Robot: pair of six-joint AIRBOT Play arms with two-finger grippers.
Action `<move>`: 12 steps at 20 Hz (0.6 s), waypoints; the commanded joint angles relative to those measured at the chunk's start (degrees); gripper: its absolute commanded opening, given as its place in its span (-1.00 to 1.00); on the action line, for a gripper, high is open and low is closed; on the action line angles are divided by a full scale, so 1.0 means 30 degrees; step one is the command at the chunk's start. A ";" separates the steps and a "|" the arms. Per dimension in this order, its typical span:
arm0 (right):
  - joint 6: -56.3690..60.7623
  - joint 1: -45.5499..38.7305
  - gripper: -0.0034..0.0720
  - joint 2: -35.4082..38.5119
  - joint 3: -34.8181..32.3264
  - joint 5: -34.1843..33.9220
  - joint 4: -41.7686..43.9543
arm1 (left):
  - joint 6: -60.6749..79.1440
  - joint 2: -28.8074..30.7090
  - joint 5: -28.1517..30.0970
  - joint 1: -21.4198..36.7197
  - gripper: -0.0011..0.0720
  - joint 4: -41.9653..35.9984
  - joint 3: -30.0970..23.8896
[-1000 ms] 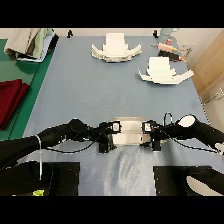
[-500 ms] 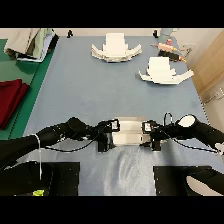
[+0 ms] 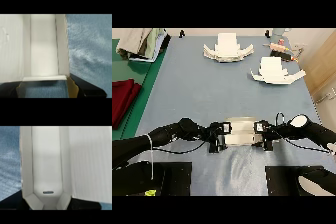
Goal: Fold the box.
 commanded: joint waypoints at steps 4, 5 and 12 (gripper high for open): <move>0.0015 0.0000 0.51 -0.0015 0.0000 0.0007 0.0007 | 0.0080 -0.0015 0.1020 -0.0211 0.93 -0.0911 -0.0007; 0.0015 -0.0007 0.51 -0.0015 0.0000 0.0007 0.0007 | 0.0087 -0.0015 0.1020 -0.0211 0.77 -0.0911 -0.0007; 0.0015 0.0000 0.51 -0.0015 0.0000 0.0007 0.0015 | 0.0087 -0.0015 0.0984 -0.0211 0.19 -0.0721 -0.0015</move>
